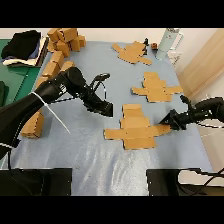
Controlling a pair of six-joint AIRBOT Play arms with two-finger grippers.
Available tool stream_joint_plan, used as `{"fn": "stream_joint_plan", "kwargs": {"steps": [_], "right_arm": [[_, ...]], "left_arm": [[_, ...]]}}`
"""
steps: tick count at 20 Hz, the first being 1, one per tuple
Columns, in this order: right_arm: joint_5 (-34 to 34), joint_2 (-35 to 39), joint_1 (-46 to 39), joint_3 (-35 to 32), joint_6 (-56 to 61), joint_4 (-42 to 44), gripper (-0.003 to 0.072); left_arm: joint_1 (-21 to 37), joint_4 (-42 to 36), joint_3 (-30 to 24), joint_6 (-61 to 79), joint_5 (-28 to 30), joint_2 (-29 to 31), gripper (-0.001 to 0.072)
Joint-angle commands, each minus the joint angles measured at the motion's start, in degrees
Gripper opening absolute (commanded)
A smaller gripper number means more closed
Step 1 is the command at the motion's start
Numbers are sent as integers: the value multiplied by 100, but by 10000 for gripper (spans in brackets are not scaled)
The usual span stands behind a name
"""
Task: Fold the box.
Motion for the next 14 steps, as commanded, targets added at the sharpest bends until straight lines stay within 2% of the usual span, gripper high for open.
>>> {"fn": "stream_joint_plan", "kwargs": {"steps": [1,3,7,8,11,14], "right_arm": [[-297,-273,52,-9,-92,-11,334],[-293,-330,203,-9,-177,7,281],[-125,-330,741,0,-345,0,272],[-101,-328,857,22,-354,9,160],[-164,-315,1163,83,-400,50,5],[24,-136,1537,-79,-710,706,5]], "left_arm": [[11,-4,-2,4,-160,-2,646],[13,-2,-2,4,-164,-2,646],[195,-15,-2,-11,-201,-2,646],[295,-50,-2,-31,-267,-4,646],[634,-164,-2,-31,-553,-4,646],[872,-175,-2,-17,-461,-2,646]]}}
